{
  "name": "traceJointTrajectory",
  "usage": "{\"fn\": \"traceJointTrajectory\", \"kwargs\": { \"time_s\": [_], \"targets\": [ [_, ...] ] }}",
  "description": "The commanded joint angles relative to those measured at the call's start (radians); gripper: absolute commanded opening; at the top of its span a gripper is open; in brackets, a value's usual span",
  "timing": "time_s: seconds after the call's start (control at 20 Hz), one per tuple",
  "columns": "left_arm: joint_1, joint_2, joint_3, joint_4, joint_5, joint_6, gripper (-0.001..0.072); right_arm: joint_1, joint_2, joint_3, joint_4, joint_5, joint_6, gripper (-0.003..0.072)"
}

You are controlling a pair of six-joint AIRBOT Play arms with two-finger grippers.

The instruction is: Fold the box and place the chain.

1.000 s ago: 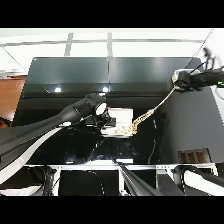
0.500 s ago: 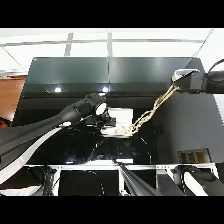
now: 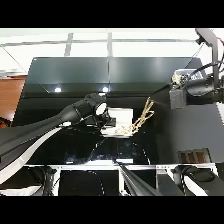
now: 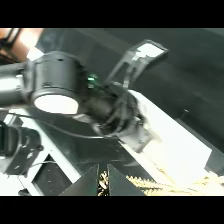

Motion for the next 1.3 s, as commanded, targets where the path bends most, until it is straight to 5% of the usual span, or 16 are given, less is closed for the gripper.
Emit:
{"fn": "traceJointTrajectory", "kwargs": {
  "time_s": [0.0,0.25,0.55,0.6,0.7,0.9,1.1,1.15,1.25],
  "targets": [
    [0.000,0.000,0.000,0.000,-0.002,0.000,0.0030,0.061,-0.015,0.000,0.035,-0.045,0.007,0.0019],
    [0.000,0.000,0.000,0.000,-0.002,0.000,0.0030,0.134,-0.079,-0.057,0.014,-0.075,0.006,0.0020],
    [0.000,0.000,0.000,0.000,-0.001,0.000,0.0031,0.140,-0.107,-0.327,-0.029,-0.251,0.006,0.0024],
    [0.000,0.000,0.000,0.000,-0.001,0.000,0.0030,0.140,-0.107,-0.370,-0.043,-0.274,0.006,0.0069],
    [0.000,0.000,0.000,0.000,-0.001,0.000,0.0031,0.139,-0.107,-0.396,-0.100,-0.261,0.006,0.0443],
    [0.000,0.000,0.000,0.000,0.000,0.000,0.0030,0.013,-0.061,-0.394,-0.225,-0.219,-0.072,0.0443],
    [0.000,0.000,0.000,0.000,0.002,0.000,0.0030,-0.045,-0.051,-0.546,-0.174,-0.346,-0.373,0.0461],
    [0.000,0.000,0.000,0.000,0.002,0.000,0.0030,-0.035,-0.051,-0.603,-0.145,-0.400,-0.459,0.0710],
    [0.000,0.000,0.000,0.000,0.003,0.000,0.0030,0.009,-0.051,-0.680,-0.151,-0.513,-0.655,0.0711]
  ]
}}
